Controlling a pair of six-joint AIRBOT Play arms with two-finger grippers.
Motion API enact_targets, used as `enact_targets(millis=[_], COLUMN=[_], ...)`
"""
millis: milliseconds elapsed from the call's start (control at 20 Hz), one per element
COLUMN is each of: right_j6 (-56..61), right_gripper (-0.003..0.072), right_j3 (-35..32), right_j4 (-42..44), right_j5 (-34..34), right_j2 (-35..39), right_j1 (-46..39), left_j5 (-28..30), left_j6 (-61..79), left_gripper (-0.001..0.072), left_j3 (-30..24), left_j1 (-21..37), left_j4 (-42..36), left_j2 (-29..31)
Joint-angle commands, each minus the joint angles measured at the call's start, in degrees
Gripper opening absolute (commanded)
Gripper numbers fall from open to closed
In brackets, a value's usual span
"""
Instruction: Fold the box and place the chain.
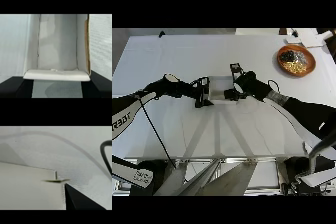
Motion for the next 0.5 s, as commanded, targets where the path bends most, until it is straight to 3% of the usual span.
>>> enact_targets(millis=[0,50,100,400,450], right_j6=[6.1,7.1,7.1,7.1,7.1], right_gripper=[0.0275,0.0077,0.0011,0.0011,0.0043], right_j3=[0.1,0.1,0.1,0.1,0.1], right_j4=[-1.2,-1.4,-1.4,-1.3,-1.1], right_j5=[0.5,0.5,0.2,-0.1,-0.2], right_j2=[-0.5,-0.5,-0.5,-0.5,-0.4], right_j1=[0.1,0.1,0.1,0.4,0.4], left_j5=[0.0,0.0,0.0,0.0,0.0], left_j6=[0.0,0.0,0.0,0.0,0.0], left_gripper=[0.0396,0.0396,0.0396,0.0396,0.0396], left_j3=[0.0,0.0,0.0,0.0,0.0], left_j1=[0.0,0.0,0.0,0.0,0.0], left_j4=[0.0,0.0,0.0,0.0,0.0], left_j2=[0.0,0.0,0.0,0.0,0.0])
